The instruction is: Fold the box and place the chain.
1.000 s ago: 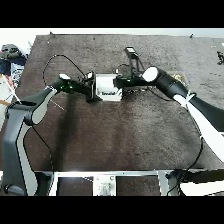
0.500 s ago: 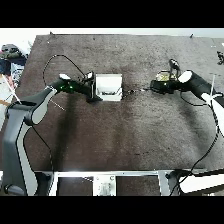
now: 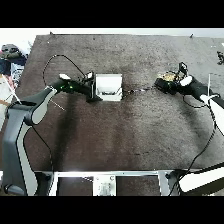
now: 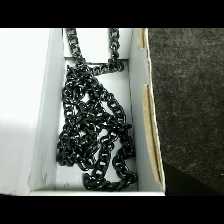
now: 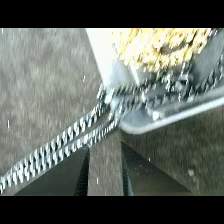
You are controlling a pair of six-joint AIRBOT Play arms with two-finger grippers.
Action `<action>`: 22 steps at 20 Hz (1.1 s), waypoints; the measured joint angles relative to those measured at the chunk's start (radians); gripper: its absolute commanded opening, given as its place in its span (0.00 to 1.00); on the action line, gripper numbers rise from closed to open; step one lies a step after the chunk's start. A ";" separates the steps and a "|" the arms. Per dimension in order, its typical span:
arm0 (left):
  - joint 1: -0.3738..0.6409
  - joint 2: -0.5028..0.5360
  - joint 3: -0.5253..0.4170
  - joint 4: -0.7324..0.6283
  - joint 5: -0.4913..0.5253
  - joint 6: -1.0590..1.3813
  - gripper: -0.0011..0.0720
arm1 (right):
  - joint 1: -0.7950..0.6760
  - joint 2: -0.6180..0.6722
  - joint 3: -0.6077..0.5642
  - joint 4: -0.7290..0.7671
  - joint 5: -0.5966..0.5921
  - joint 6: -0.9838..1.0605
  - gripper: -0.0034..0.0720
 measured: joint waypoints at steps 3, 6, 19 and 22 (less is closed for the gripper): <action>0.000 0.000 0.000 0.000 0.000 0.000 0.66 | 0.008 -0.032 0.008 0.030 -0.056 0.001 0.06; 0.000 0.000 0.000 0.000 0.000 0.000 0.66 | 0.023 -0.036 0.011 0.040 -0.085 -0.004 0.06; 0.000 0.000 0.000 0.000 0.000 0.000 0.66 | 0.348 0.435 0.013 0.052 -0.084 -0.156 0.06; 0.000 0.000 0.000 0.000 0.000 0.000 0.66 | 0.444 0.491 0.023 0.051 -0.191 -0.177 0.06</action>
